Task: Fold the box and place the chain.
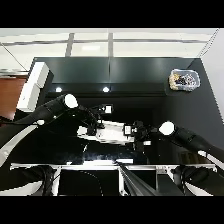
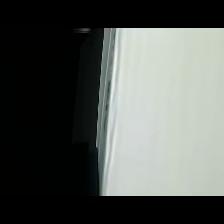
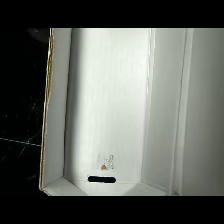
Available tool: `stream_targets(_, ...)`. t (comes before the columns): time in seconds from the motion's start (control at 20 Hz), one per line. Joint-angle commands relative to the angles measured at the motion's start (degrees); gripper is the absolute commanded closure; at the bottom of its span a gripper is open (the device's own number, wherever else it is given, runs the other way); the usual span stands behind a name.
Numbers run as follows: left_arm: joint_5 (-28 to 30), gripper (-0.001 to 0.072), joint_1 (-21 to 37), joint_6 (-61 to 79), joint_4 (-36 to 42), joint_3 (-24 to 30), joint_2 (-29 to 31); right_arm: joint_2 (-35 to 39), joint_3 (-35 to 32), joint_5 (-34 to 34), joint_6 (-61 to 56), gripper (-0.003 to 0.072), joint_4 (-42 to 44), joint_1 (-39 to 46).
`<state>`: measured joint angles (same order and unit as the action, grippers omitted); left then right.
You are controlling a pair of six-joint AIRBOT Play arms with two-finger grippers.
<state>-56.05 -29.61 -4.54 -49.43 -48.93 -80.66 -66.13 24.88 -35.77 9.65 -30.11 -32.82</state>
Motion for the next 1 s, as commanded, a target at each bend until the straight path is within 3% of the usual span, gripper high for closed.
stream_targets(0.0,0.07,0.0680,0.07,0.00,0.00,-0.07,0.00,-0.02,-0.02,0.46,0.04,0.0103,0.02,-0.09)
stream_targets(0.1,0.04,0.0680,0.07,0.00,0.00,-0.07,0.00,-0.02,-0.02,0.46,0.04,0.0214,0.02,-0.09)
stream_targets(0.25,-2.10,0.0663,0.07,-0.20,-0.07,-0.07,0.02,-0.02,-0.02,0.44,0.04,0.0214,0.02,-0.09)
stream_targets(0.3,-3.19,0.0569,0.09,-0.20,-0.33,-0.09,0.20,-0.02,-0.02,0.42,0.04,0.0295,-0.13,-0.09)
stream_targets(0.35,-4.13,0.0468,0.09,-0.22,-1.05,-0.09,0.57,-0.02,-0.02,0.39,0.07,0.0452,-0.28,-0.07)
stream_targets(0.4,-4.85,0.0468,0.13,-0.57,-1.68,-0.07,1.03,-0.02,-0.02,0.37,0.07,0.0515,-0.39,-0.09)
stream_targets(0.65,-6.16,0.0461,0.17,-5.16,-6.56,-0.07,4.04,-0.02,-0.02,0.00,0.07,0.0515,-0.37,-0.09)
stream_targets(0.95,-8.96,0.0468,1.44,-19.58,-22.91,-0.04,13.20,-0.02,-0.02,-0.02,0.07,0.0515,-0.37,-0.07)
